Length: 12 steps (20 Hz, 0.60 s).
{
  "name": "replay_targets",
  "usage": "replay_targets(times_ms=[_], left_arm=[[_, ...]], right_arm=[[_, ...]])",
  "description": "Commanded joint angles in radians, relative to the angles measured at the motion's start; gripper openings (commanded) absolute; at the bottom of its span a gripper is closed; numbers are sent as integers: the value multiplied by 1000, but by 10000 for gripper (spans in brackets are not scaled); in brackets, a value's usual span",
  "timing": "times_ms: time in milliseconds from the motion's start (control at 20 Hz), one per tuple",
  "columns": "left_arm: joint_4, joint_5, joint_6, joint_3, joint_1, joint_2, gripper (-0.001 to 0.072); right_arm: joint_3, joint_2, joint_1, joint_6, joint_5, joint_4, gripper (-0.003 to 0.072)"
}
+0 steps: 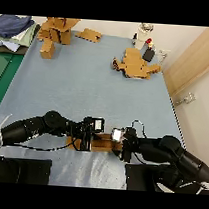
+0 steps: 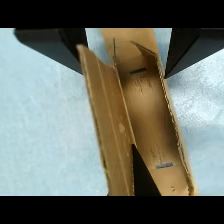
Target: Fold the box.
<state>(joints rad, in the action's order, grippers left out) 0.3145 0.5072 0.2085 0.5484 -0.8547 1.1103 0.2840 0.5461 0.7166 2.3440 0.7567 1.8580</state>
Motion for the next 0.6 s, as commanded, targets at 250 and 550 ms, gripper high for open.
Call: replay_targets(times_ms=[250, 550], left_arm=[[0, 0, 0, 1, 0, 1, 13], [0, 0, 0, 1, 0, 1, 13]], right_arm=[[10, 107, -125, 238, 55, 220, 705], [10, 108, -124, 239, 67, 217, 703]])
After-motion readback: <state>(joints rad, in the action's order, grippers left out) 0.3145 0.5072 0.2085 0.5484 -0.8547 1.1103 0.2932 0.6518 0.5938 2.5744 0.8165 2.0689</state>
